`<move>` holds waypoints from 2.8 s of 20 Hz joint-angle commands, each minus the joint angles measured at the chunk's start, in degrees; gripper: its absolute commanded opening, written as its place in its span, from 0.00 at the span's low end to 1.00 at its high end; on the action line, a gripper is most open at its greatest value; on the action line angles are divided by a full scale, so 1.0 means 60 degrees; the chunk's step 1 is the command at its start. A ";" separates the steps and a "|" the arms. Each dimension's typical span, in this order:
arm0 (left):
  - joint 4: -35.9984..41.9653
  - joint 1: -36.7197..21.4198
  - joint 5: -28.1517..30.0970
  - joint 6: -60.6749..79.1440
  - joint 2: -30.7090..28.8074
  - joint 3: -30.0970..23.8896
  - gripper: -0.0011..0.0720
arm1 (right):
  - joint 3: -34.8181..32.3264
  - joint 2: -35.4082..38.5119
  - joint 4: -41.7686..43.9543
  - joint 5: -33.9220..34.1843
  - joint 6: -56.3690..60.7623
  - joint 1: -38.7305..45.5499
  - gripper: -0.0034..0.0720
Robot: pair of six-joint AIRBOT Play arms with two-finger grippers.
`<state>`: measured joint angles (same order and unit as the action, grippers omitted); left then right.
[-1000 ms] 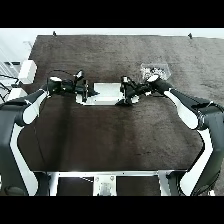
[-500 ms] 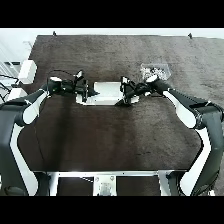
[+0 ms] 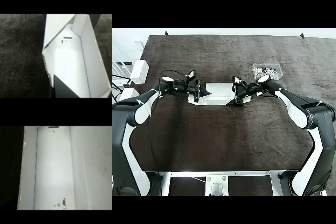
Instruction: Fold the box and place the chain.
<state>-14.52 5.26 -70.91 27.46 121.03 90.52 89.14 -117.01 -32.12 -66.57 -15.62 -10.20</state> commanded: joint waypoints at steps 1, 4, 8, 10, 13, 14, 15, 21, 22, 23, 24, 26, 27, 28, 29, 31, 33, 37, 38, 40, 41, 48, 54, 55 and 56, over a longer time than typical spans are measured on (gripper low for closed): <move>0.0000 0.0000 0.0000 0.0000 0.0004 0.0004 0.04 | -0.0007 -0.0007 0.0000 0.0004 -0.0007 0.0004 0.89; 0.0004 0.0000 0.0000 0.0004 0.0004 0.0004 0.04 | -0.0007 -0.0007 0.0004 0.0004 -0.0007 0.0000 0.89; 0.0004 0.0000 -0.0011 -0.0004 0.0004 0.0004 0.04 | -0.0007 -0.0007 0.0004 0.0004 -0.0007 0.0004 0.89; 0.0040 0.0000 0.0000 0.0007 -0.0004 0.0004 0.04 | -0.0007 -0.0007 0.0004 0.0004 -0.0007 0.0004 0.89; 0.0288 0.0000 -0.0084 0.0029 -0.0018 0.0033 0.05 | -0.0007 -0.0007 0.0004 0.0004 -0.0007 0.0004 0.89; 0.0291 0.0000 -0.0113 0.0044 -0.0055 0.0033 0.25 | -0.0007 -0.0007 0.0004 0.0004 -0.0007 0.0004 0.89; 0.0306 0.0000 -0.0226 0.0051 -0.0084 0.0029 0.36 | -0.0007 -0.0007 0.0004 0.0004 -0.0007 0.0004 0.89; 0.0401 -0.0503 -0.1042 -0.0069 -0.0120 0.0284 0.36 | -0.0007 -0.0007 0.0004 0.0004 -0.0007 0.0004 0.89; 0.0408 -0.0678 -0.1497 -0.0076 -0.0120 0.0353 0.36 | -0.0007 -0.0007 0.0004 0.0004 -0.0007 0.0004 0.89; 0.0437 -0.0874 -0.2040 -0.0087 -0.0120 0.0441 0.36 | -0.0007 -0.0007 0.0004 0.0004 -0.0007 0.0004 0.89; 0.0506 -0.1064 -0.2641 -0.0117 -0.0120 0.0583 0.36 | -0.0007 -0.0007 0.0004 0.0004 -0.0007 0.0004 0.89; 0.0535 -0.1384 -0.3559 -0.0619 -0.0120 0.0984 0.24 | -0.0007 -0.0007 0.0004 0.0004 -0.0007 0.0004 0.89; 0.0539 -0.1508 -0.3865 -0.0849 -0.0120 0.1198 0.24 | -0.0007 -0.0007 0.0004 0.0004 -0.0007 0.0004 0.89; 0.0561 -0.1603 -0.4051 -0.1100 -0.0120 0.1424 0.24 | -0.0007 -0.0007 0.0004 0.0004 -0.0007 0.0004 0.89; 0.0565 -0.1657 -0.4167 -0.1341 -0.0120 0.1614 0.14 | -0.0007 -0.0007 0.0004 0.0004 -0.0007 0.0004 0.89; 0.0637 -0.1657 -0.4524 -0.1647 -0.0186 0.1978 0.04 | -0.0007 -0.0007 0.0004 0.0004 -0.0007 0.0004 0.89; 0.0696 -0.1636 -0.4011 -0.2109 -0.0685 0.1949 0.03 | -0.0007 -0.0007 0.0004 0.0004 -0.0007 0.0004 0.89; -0.0033 -0.1173 -0.2226 -0.1727 -0.2506 0.0692 0.03 | -0.0007 -0.0007 0.0004 0.0004 -0.0007 0.0004 0.89; -0.0430 -0.0925 -0.1508 -0.1577 -0.3009 0.0124 0.03 | -0.0007 -0.0007 0.0004 0.0004 -0.0007 0.0004 0.89; -0.0699 -0.0441 -0.0390 -0.1031 -0.3792 -0.1086 0.03 | -0.0007 -0.0007 0.0004 0.0004 -0.0007 0.0004 0.89; -0.0699 -0.0226 -0.0029 -0.0747 -0.4040 -0.1585 0.03 | -0.0007 -0.0007 0.0004 0.0004 -0.0007 0.0004 0.89; -0.1453 0.0947 0.2120 -0.0503 -0.4138 -0.3260 0.04 | -0.0007 -0.0007 0.0004 0.0004 -0.0007 0.0004 0.89; -0.1005 0.1118 0.4029 -0.0361 -0.4138 -0.3024 0.04 | -0.0007 -0.0007 0.0004 0.0004 -0.0007 0.0004 0.89; -0.0984 0.1118 0.4167 -0.0321 -0.4116 -0.2881 0.04 | -0.0007 -0.0007 0.0004 0.0004 -0.0007 0.0004 0.89; -0.0936 0.1118 0.4113 -0.0339 -0.3985 -0.2641 0.04 | -0.0007 -0.0007 0.0004 0.0004 -0.0007 0.0004 0.89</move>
<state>-20.80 11.68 -50.50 24.99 96.42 72.86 89.12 -117.03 -32.12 -66.54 -15.68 -10.15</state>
